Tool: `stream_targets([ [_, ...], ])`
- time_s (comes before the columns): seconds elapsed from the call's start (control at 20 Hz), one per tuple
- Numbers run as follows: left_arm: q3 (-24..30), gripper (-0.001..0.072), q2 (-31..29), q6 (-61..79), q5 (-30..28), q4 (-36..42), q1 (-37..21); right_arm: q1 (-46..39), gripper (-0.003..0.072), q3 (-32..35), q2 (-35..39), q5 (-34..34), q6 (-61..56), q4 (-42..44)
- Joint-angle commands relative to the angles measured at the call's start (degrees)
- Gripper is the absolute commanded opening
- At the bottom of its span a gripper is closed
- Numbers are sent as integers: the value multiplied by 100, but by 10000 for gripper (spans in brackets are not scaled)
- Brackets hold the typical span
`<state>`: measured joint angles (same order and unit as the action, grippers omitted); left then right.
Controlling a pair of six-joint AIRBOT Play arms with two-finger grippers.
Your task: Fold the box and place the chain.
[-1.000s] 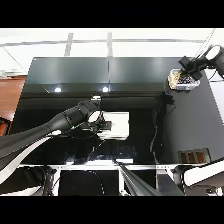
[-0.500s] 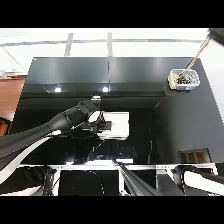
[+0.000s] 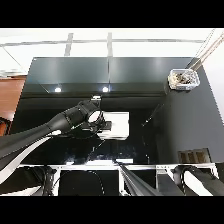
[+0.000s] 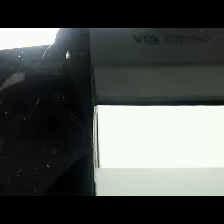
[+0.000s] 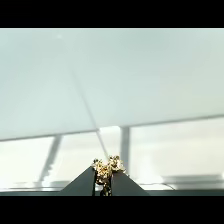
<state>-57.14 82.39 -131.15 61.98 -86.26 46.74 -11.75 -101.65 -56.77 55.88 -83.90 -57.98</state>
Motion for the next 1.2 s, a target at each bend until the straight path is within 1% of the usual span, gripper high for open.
stream_targets([
  [0.0,-4,33,-4,2,0,-2,-2,7,12,-116,297,393,535,1250],
  [0.1,-4,33,-4,2,-2,-2,-2,9,13,-111,295,1110,603,1574],
  [0.15,-4,33,-4,2,-2,-2,-2,9,14,-111,295,1504,713,1611],
  [0.35,-4,33,-4,2,0,-2,-2,9,14,-76,295,2702,964,1626],
  [0.45,-4,33,-4,2,-2,-2,-2,20,15,170,306,3167,1049,1812],
  [0.55,-4,33,-4,2,-2,-2,-2,243,15,616,306,3248,1113,1884],
  [0.7,-4,32,-4,2,0,-2,-2,721,15,1513,306,3311,1202,1880],
  [0.9,-4,33,-4,2,-4,-2,-2,1165,15,2599,304,3110,1349,1875],
  [1.15,-4,33,-4,2,-2,-2,-2,1482,15,3589,304,2588,1346,1880],
])
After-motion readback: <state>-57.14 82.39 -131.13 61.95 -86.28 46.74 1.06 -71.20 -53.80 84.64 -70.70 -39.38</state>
